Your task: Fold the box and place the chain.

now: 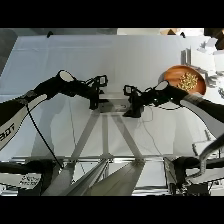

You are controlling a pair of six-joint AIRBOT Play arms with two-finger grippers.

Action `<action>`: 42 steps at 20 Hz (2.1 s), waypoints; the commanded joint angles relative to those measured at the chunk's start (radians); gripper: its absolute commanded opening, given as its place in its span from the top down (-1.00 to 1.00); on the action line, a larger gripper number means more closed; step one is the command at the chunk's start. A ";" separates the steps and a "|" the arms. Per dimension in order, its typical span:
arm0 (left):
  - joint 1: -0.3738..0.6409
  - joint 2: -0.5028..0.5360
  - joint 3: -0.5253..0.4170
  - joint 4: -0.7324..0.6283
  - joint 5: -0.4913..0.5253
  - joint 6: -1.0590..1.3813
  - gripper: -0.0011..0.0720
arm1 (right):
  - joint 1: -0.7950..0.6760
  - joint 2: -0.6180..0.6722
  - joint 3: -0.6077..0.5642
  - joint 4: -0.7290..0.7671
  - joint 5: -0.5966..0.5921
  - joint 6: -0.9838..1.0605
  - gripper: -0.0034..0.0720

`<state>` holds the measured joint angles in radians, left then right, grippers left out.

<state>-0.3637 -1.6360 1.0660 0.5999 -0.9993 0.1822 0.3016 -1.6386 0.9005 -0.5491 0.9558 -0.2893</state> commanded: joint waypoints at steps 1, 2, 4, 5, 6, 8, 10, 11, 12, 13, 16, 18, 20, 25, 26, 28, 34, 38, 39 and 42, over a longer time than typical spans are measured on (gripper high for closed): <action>0.000 0.000 0.000 -0.001 0.000 0.000 0.95 | 0.003 -0.028 0.000 0.002 -0.005 0.005 -0.96; 0.000 0.000 0.000 -0.001 0.000 0.000 0.95 | 0.003 -0.028 0.000 0.002 -0.004 0.004 -0.96; 0.000 0.000 0.000 -0.001 0.000 0.000 0.95 | 0.002 -0.028 0.000 0.002 -0.003 0.004 -0.96; 0.000 0.000 0.000 -0.001 0.000 0.000 0.95 | 0.002 -0.028 0.000 0.002 -0.002 0.004 -0.96; 0.001 0.000 0.000 -0.001 0.000 0.000 0.95 | 0.002 -0.028 0.000 0.002 -0.002 0.004 -0.94; 0.000 0.000 0.000 -0.001 0.000 0.000 0.95 | 0.002 -0.027 0.000 0.003 -0.002 0.004 -0.93; 0.000 0.000 0.000 -0.001 0.000 0.000 0.95 | 0.002 -0.027 0.000 0.003 -0.002 0.004 -0.93; 0.000 0.000 0.000 -0.001 0.000 0.000 0.95 | 0.002 -0.028 0.000 0.002 -0.002 0.004 -0.93; 0.000 0.000 0.000 -0.001 0.000 0.000 0.95 | 0.002 -0.028 0.000 0.002 -0.002 0.004 -0.93; 0.001 0.000 0.000 -0.001 0.000 0.000 0.95 | 0.002 -0.028 0.000 0.000 -0.002 0.004 -0.93; 0.000 0.000 0.000 -0.001 0.000 0.000 0.95 | 0.002 -0.028 0.000 0.000 -0.002 0.004 -0.93; 0.000 0.000 0.000 -0.001 0.000 0.000 0.95 | 0.002 -0.027 0.000 0.000 -0.002 0.004 -0.93; 0.000 0.000 0.000 -0.001 0.000 0.000 0.95 | 0.002 -0.028 0.000 0.000 -0.002 0.004 -0.90; 0.000 0.000 0.000 -0.001 0.000 0.000 0.95 | 0.002 -0.028 0.000 0.001 -0.002 0.004 -0.50; 0.000 0.000 0.000 -0.001 0.000 0.000 0.95 | 0.002 -0.028 0.000 0.001 -0.002 0.004 -0.48; 0.001 0.000 0.000 -0.001 0.000 0.000 0.95 | 0.002 -0.028 0.000 0.001 -0.002 0.004 -0.48; 0.000 0.000 0.000 -0.001 0.000 0.000 0.95 | 0.002 -0.028 0.000 0.000 -0.002 0.004 -0.48; 0.000 0.000 0.000 -0.001 0.000 0.000 0.95 | 0.002 -0.028 0.000 0.001 -0.002 0.004 -0.48; 0.000 0.000 0.000 -0.001 0.000 0.000 0.95 | 0.002 -0.028 0.000 0.001 -0.002 0.004 -0.48; 0.000 0.000 0.000 -0.001 0.000 -0.001 0.95 | 0.002 -0.028 0.000 0.001 -0.002 0.004 -0.48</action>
<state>-0.3634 -1.6360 1.0660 0.5987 -0.9993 0.1818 0.3035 -1.6672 0.9016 -0.5488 0.9535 -0.2855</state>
